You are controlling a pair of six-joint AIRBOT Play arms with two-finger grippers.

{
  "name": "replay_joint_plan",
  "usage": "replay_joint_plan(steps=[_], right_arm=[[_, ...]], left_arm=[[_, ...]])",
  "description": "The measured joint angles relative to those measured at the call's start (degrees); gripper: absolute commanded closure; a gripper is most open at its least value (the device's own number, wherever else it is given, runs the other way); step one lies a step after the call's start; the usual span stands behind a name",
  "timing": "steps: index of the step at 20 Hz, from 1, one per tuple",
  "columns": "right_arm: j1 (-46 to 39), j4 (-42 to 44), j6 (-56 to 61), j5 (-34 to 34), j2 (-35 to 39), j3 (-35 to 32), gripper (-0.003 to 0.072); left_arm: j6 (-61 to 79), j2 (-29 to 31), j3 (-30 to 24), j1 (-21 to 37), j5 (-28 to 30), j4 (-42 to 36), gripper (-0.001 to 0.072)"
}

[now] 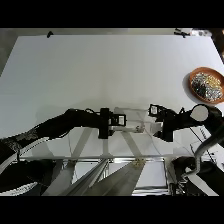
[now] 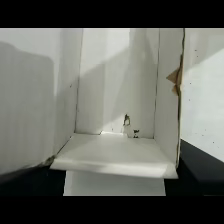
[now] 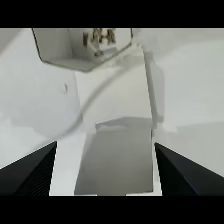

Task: Fold the box and place the chain.

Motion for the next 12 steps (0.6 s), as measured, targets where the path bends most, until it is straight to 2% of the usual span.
replay_joint_plan(steps=[7, 8, 11, 12], right_arm=[[0.0, 7.8, 0.2, 0.2, 0.5, 0.0, 0.0059], [0.0, 8.5, 0.0, 0.2, 0.5, 0.0, 0.0128], [0.0, 11.9, -1.5, -0.1, 0.5, 0.0, 0.0606], [0.0, 13.5, -2.1, -0.2, 0.5, 0.0, 0.0669]], left_arm=[[-5.8, -2.1, 0.1, 0.0, 0.5, -0.5, 0.0456], [-6.2, -2.3, 0.1, 0.0, 0.5, -0.4, 0.0456], [-7.1, -2.4, 0.1, 0.0, 0.5, -0.3, 0.0455], [-7.3, -2.5, 0.1, 0.0, 0.5, -0.3, 0.0455]])
